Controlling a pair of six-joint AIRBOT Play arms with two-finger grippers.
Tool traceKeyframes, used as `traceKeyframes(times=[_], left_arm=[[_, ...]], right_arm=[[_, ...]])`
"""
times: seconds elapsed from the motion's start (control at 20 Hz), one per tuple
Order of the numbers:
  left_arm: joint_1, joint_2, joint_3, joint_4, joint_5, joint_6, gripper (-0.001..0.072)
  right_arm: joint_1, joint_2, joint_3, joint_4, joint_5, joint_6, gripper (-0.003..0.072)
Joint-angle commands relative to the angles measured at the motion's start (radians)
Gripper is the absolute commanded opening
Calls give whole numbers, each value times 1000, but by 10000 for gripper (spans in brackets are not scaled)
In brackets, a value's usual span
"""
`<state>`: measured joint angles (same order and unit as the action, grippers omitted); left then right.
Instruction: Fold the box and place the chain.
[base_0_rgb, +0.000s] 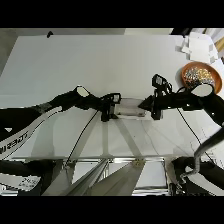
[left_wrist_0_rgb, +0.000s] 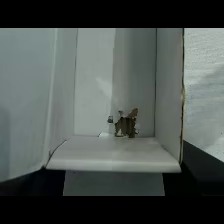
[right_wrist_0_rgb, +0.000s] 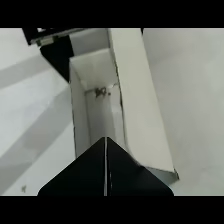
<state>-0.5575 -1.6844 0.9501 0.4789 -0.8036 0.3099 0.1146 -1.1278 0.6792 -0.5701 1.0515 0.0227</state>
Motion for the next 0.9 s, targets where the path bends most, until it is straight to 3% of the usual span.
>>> traceKeyframes(times=[0.0, 0.15, 0.35, 0.85], left_arm=[[1, 0, 1, 1, -2, 0, 273], [1, 0, 1, 1, -1, 0, 273], [1, 0, 1, 1, -3, 0, 273], [1, 0, 1, 1, -8, 0, 273]], right_arm=[[34, -47, 1, 109, -127, 10, 9], [19, -69, 1, 143, -170, 61, 9], [-6, -69, 1, 45, -242, 198, 9], [-6, -69, 1, -67, -251, 343, 9]])
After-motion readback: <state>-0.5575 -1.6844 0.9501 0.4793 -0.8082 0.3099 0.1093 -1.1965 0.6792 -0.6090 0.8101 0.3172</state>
